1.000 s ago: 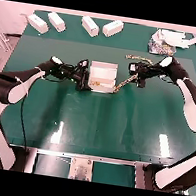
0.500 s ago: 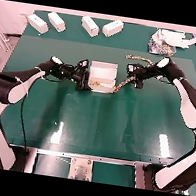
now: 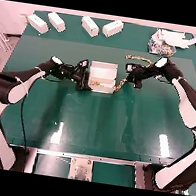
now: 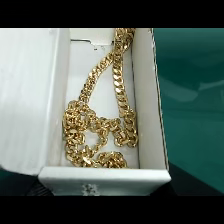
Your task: Fold the box and place the chain.
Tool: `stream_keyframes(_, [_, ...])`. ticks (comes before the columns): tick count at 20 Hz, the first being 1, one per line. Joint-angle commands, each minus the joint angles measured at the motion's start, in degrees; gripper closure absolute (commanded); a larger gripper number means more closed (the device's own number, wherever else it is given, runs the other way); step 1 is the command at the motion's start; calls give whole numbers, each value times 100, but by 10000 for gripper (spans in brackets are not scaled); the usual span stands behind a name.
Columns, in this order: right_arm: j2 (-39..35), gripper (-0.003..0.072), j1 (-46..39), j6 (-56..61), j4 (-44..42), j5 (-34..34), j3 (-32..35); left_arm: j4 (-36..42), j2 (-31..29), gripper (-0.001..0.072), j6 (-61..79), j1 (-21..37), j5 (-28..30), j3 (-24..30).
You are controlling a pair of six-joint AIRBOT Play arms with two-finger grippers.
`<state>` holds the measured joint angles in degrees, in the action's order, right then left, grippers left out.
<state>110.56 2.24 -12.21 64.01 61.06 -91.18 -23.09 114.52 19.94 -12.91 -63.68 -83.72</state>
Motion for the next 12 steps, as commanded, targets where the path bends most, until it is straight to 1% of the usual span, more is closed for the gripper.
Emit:
stream_keyframes(1, [13,678,4,195,79,46,4,-2,0,341,2,2,0,-2])
stream_keyframes(6, [-79,679,4,798,26,59,-103,-2,0,341,2,4,2,0])
stream_keyframes(10, [-542,679,4,903,-542,245,-184,0,0,341,2,2,2,-2])
stream_keyframes(12, [-789,679,4,903,-686,343,-186,-2,0,341,2,4,2,-2])
